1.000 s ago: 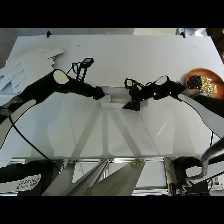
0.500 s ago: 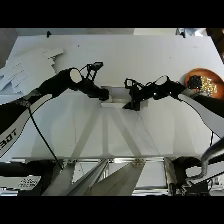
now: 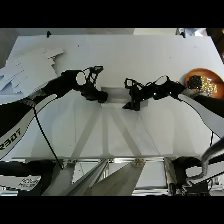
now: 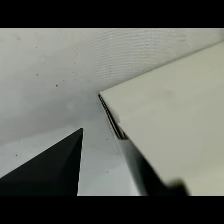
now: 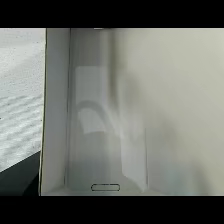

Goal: Fold the box and place the chain.

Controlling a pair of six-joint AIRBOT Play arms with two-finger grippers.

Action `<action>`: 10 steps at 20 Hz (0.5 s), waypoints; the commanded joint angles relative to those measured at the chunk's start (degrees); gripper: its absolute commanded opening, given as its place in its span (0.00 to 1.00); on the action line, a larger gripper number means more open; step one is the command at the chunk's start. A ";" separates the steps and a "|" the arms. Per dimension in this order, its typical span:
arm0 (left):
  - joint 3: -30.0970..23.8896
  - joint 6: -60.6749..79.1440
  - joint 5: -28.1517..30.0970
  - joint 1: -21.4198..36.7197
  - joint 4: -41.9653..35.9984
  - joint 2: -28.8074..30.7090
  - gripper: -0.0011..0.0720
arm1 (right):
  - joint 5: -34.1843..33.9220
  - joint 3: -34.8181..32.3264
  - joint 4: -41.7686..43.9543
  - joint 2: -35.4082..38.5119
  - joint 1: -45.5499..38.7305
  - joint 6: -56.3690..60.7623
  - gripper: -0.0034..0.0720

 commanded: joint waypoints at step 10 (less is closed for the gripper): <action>6.27 -5.88 -3.39 -3.37 5.66 0.20 0.54 | 0.07 0.00 0.00 -0.02 0.04 -0.02 0.73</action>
